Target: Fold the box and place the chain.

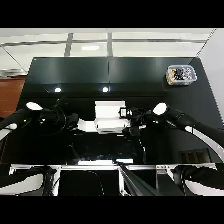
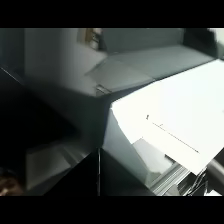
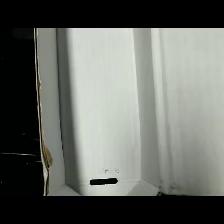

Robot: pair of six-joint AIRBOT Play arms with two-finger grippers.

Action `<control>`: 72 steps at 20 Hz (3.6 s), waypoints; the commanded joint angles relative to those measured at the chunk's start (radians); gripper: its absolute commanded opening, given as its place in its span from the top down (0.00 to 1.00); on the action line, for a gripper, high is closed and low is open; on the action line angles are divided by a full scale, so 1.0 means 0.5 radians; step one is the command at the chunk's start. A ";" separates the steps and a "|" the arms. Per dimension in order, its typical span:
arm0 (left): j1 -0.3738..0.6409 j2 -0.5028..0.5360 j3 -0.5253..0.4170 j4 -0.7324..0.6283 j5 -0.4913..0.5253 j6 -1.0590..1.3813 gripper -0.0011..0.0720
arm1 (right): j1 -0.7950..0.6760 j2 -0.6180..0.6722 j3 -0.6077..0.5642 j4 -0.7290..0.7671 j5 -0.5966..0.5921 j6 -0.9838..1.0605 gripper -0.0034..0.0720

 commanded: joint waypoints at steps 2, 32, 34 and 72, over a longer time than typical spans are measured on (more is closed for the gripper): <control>-0.101 -0.089 0.168 -0.020 -0.060 0.055 0.95 | 0.001 -0.001 0.002 0.001 0.001 0.001 0.62; -0.919 -0.089 0.731 0.793 -0.048 -1.125 0.47 | 0.001 -0.001 0.002 0.001 -0.002 0.002 0.61; -0.947 -0.089 0.750 0.794 -0.051 -1.161 0.48 | 0.001 -0.001 0.002 0.001 -0.002 0.002 0.62; -1.437 -0.276 1.015 1.624 -0.153 -2.322 0.48 | 0.001 -0.001 0.002 0.001 0.000 0.002 0.61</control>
